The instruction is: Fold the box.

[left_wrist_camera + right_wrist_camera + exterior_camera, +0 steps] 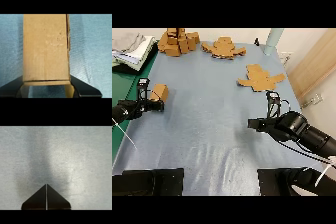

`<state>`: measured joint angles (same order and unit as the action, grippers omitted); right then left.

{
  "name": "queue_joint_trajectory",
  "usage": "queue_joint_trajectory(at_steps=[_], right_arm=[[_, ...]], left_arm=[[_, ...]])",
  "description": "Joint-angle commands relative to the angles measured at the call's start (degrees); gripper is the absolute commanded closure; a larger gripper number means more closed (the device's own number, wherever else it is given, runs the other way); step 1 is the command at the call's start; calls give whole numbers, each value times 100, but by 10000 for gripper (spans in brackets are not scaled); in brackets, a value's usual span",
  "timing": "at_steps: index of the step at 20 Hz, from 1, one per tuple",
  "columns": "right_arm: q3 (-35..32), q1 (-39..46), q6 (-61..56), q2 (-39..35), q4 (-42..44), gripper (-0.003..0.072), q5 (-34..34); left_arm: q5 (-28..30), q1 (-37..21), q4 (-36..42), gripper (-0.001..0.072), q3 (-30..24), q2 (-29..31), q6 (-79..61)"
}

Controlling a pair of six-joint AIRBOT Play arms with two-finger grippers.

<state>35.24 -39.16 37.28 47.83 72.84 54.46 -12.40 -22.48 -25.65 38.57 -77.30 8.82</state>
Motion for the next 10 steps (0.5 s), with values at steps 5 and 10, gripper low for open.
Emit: queue_joint_trajectory(at_steps=[5, 10], right_arm=[[4, 0, 0, 2, 31, 665, -4], [4, 2, 33, 0, 487, 665, 7]], left_arm=[[-2, -11, -17, 2, 4, -7, 0], [-994, -372, -1281, 2, 0, 940, 1255]])
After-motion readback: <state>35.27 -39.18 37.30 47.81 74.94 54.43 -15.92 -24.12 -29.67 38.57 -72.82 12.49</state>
